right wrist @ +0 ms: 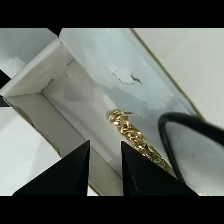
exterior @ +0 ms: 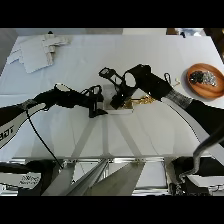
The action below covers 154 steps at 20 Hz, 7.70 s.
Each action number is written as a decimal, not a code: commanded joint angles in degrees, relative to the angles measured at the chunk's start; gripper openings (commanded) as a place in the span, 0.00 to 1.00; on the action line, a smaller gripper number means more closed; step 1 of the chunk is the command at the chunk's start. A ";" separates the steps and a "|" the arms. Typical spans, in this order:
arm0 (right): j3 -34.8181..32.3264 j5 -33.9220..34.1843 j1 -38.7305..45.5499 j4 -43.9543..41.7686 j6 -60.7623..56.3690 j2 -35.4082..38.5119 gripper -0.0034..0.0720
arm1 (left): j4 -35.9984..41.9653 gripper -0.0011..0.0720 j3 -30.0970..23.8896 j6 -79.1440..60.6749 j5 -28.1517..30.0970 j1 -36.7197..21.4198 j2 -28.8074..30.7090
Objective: Fold the box and place the chain.
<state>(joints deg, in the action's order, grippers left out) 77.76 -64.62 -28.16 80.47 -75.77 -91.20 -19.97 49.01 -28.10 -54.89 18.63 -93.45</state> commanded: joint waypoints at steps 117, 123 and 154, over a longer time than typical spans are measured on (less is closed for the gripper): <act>-11.04 5.77 23.19 -10.23 58.03 -2.80 0.73 | -0.02 0.14 0.02 -0.02 0.02 0.02 -0.02; -11.04 7.19 23.10 -9.90 56.28 -3.04 0.28 | -0.02 0.14 0.02 -0.02 0.02 0.02 -0.02; -11.02 11.58 9.38 -27.36 48.85 19.41 0.06 | -0.02 0.14 0.02 -0.02 0.02 0.02 -0.02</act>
<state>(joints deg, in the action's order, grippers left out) 66.67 -59.22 -14.85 53.82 -26.96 -71.05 -19.97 49.01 -28.10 -54.87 18.63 -93.45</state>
